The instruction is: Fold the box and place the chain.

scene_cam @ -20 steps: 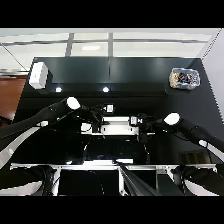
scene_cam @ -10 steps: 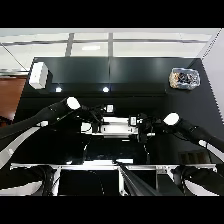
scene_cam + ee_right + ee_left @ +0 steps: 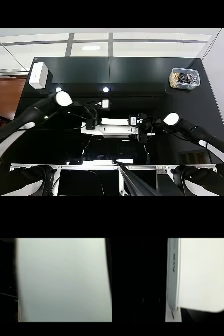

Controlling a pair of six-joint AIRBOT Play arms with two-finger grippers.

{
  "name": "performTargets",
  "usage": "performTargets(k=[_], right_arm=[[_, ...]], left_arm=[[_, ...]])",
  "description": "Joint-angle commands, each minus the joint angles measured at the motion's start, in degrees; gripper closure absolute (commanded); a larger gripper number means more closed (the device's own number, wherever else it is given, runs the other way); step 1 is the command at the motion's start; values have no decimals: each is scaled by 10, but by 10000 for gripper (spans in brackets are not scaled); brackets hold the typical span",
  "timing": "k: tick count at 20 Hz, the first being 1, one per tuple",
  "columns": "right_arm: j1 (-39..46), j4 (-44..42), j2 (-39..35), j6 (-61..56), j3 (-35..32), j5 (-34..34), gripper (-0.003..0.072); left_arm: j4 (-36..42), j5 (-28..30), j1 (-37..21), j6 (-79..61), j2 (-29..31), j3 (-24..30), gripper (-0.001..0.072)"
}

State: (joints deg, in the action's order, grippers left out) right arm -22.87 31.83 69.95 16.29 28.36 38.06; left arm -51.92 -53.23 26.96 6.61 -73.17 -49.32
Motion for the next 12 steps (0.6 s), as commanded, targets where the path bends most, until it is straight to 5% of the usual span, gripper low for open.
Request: performTargets(k=[1,4,6,8,12], right_arm=[[0,3,0,1,0,5,219],[0,3,0,1,0,5,271],[0,3,0,1,0,5,271],[0,3,0,1,0,5,271],[0,3,0,1,0,5,271]], left_arm=[[-71,-114,-47,143,69,-3,188],[1,-226,-84,230,90,-3,268],[67,-282,-81,266,78,3,678],[127,-285,-60,268,64,20,683],[243,-101,-6,182,55,61,682]])
